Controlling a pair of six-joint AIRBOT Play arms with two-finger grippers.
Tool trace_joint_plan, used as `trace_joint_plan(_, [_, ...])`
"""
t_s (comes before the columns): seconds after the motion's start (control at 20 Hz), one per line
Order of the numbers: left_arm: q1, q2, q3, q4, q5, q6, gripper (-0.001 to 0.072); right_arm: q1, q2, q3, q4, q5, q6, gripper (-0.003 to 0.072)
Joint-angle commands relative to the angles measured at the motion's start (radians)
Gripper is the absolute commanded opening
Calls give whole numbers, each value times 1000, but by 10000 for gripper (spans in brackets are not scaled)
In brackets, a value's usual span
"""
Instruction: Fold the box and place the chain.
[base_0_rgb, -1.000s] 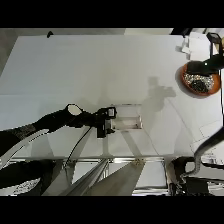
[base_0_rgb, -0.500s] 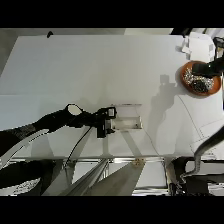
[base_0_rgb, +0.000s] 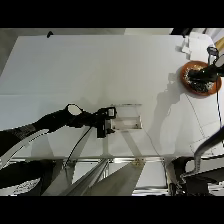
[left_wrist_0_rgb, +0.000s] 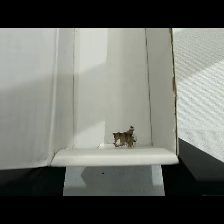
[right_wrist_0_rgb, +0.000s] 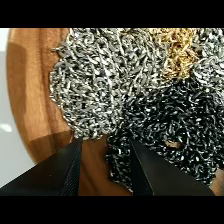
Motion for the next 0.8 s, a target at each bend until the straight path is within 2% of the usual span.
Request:
trace_joint_plan(0.0, [1,0,0,0,0,0,31,0,-9,0,-92,3,51,298])
trace_joint_plan(0.4, [1,0,0,0,0,0,31,-69,-25,0,-103,51,62,297])
trace_joint_plan(0.75, [1,0,0,0,0,0,31,-101,-30,0,23,45,-56,297])
